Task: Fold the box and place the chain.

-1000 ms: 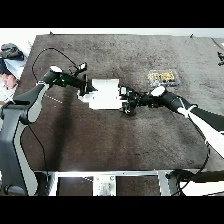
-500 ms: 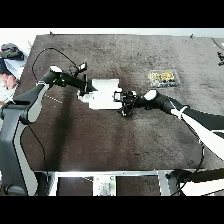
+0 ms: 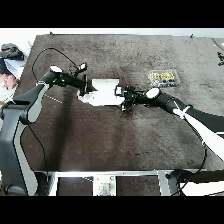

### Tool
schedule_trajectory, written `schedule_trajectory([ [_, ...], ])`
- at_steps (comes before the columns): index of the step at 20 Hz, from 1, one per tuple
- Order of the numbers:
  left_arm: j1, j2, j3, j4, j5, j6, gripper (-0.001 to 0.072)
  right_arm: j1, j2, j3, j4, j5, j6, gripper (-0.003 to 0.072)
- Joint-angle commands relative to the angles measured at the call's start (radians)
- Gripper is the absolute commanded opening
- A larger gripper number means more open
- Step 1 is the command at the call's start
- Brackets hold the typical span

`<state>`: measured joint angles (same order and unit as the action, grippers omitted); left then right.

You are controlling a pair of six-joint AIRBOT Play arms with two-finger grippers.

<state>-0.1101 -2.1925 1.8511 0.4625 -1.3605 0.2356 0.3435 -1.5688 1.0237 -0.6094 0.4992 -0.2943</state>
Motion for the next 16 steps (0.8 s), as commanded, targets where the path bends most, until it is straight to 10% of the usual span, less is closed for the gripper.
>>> schedule_trajectory([
  [1,0.001,-0.001,0.0,0.0,0.0,0.0,0.0013,-0.029,0.003,0.037,0.012,0.047,-0.001,0.0629],
  [16,0.001,-0.001,0.0,0.0,0.0,0.0,0.0013,-0.117,-0.097,0.21,0.014,0.229,-0.002,0.063],
])
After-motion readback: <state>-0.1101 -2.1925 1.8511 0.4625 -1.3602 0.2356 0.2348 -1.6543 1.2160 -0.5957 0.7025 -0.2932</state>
